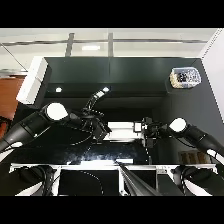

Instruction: Fold the box and place the chain.

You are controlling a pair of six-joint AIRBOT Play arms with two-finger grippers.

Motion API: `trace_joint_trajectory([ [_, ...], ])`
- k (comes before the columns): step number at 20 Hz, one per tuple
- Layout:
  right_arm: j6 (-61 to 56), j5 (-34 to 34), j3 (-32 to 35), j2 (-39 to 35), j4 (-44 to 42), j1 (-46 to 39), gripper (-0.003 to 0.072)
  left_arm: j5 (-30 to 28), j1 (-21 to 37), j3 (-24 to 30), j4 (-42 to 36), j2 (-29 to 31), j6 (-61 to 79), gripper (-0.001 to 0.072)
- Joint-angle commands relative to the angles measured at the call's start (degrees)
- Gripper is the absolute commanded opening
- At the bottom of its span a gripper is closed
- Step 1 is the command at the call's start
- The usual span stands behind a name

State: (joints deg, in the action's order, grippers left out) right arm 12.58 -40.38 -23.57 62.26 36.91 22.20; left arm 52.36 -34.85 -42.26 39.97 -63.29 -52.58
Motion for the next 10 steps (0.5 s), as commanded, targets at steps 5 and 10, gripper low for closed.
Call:
trace_joint_trajectory([
  [5, -0.81, 0.09, -0.09, -0.04, -0.02, 0.2, 0.0403, -20.87, -3.28, 2.16, -4.33, -2.49, 0.79, 0.0027],
  [10, -0.83, -0.11, -0.09, -0.04, -0.02, 0.2, 0.0402, -29.64, -5.9, 2.1, -4.44, -6.82, 4.33, 0.0027],
])
